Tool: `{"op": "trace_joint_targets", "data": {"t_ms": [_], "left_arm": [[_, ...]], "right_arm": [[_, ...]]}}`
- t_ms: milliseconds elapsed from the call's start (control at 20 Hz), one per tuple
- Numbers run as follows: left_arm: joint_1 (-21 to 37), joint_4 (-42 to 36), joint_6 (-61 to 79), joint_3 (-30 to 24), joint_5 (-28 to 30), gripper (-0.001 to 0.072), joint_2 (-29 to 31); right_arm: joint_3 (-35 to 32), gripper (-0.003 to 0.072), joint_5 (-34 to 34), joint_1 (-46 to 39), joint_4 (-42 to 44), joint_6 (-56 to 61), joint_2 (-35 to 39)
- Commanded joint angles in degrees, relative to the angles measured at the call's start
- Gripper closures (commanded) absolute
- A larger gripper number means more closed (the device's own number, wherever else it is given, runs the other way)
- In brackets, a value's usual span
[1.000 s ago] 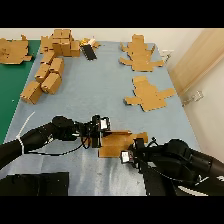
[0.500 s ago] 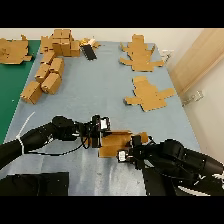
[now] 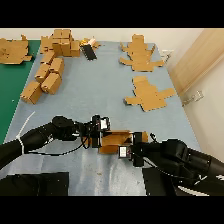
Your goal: Fold the box.
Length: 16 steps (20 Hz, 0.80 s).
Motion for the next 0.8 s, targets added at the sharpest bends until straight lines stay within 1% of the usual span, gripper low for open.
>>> {"op": "trace_joint_targets", "data": {"t_ms": [0,150,350,750], "left_arm": [[0.0,0.02,0.02,-0.02,0.02,0.0698,0.02],[0.0,0.02,0.02,-0.02,0.02,0.0698,0.02],[0.0,0.02,0.02,-0.02,0.02,0.0698,0.02],[0.0,0.02,0.02,-0.02,0.02,0.0698,0.02]], "right_arm": [[0.2,0.0201,-0.22,0.0,-4.02,4.72,1.66],[0.22,0.0201,-0.22,-0.02,-8.44,10.14,1.64],[0.22,0.02,-0.17,0.02,-8.28,12.46,1.64],[0.22,0.0199,-0.15,-0.02,-9.27,12.55,1.64]]}}
